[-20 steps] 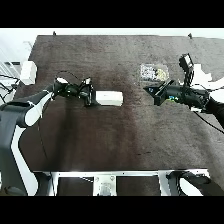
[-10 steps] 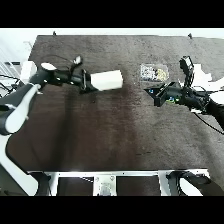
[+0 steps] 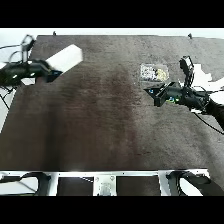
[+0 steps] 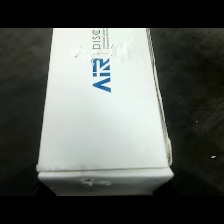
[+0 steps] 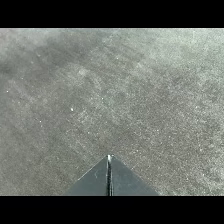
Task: Fold the box and place the chain.
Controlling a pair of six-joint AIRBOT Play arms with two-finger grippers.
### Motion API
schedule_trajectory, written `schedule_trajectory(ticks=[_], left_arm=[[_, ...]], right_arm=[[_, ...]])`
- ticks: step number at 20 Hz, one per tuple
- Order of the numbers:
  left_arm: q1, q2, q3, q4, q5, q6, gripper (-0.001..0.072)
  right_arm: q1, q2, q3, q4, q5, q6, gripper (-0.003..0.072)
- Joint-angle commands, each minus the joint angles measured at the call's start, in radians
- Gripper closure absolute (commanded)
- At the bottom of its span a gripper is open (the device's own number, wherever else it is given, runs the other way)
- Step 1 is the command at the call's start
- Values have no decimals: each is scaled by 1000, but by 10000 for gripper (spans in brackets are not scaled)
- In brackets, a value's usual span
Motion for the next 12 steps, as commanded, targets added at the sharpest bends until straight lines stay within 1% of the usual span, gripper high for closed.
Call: schedule_trajectory(ticks=[1,2,3,5,7,8,10,12], left_arm=[[163,178,-278,9,66,0,698],[212,230,-361,-3,51,35,698],[253,279,-430,-11,61,69,698],[338,381,-550,-18,132,77,698],[414,439,-631,-21,220,76,698],[442,446,-652,-21,285,63,698],[490,445,-655,-9,295,66,697],[509,445,-655,19,314,105,697]], right_arm=[[0,0,-1,0,0,0,679],[0,0,-1,0,-6,0,679],[0,0,-1,1,-17,0,679],[0,0,-1,0,-31,0,680],[0,0,-1,0,-34,0,679],[0,0,-1,0,-34,0,679],[0,0,-1,0,-34,0,679],[0,0,-1,0,-34,0,679]])
